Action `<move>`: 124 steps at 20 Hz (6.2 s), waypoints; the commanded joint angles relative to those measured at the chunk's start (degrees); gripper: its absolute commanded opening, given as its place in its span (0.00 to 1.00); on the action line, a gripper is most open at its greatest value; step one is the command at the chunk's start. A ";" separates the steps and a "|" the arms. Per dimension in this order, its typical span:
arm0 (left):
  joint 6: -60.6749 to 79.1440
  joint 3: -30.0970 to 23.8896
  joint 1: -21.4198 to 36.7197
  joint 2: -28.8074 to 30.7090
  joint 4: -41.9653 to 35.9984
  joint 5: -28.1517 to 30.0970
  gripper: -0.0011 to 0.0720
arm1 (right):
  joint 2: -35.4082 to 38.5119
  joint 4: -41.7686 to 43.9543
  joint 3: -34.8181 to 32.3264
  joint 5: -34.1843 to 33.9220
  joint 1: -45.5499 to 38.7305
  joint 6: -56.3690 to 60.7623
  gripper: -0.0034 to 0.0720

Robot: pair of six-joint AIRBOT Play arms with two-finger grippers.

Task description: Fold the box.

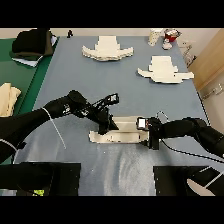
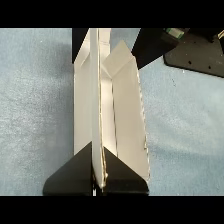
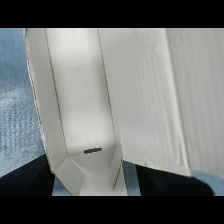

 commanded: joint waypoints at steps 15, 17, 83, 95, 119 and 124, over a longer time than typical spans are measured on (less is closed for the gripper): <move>0.02 -0.02 -0.04 0.04 0.00 0.02 0.03 | -5.01 3.63 -0.07 0.20 -0.02 -3.89 1.00; 0.02 -0.02 -0.04 0.04 0.00 0.04 0.03 | -5.01 2.78 -0.07 0.17 -0.02 -3.89 1.00; 0.02 -0.02 -0.04 0.04 0.00 0.02 0.03 | -5.57 2.99 -1.84 3.15 -0.02 -3.56 0.72; 0.02 -0.02 -0.04 0.04 0.00 0.74 0.03 | -5.60 2.99 -1.84 3.13 -0.02 -3.56 0.72; -43.91 0.07 2.51 9.68 7.41 -14.64 0.03 | -5.60 2.97 -1.84 3.15 -0.02 -3.56 0.72; -47.30 5.64 -3.13 5.46 4.42 -7.32 0.03 | -5.60 2.97 -1.84 3.13 -0.02 -3.56 0.72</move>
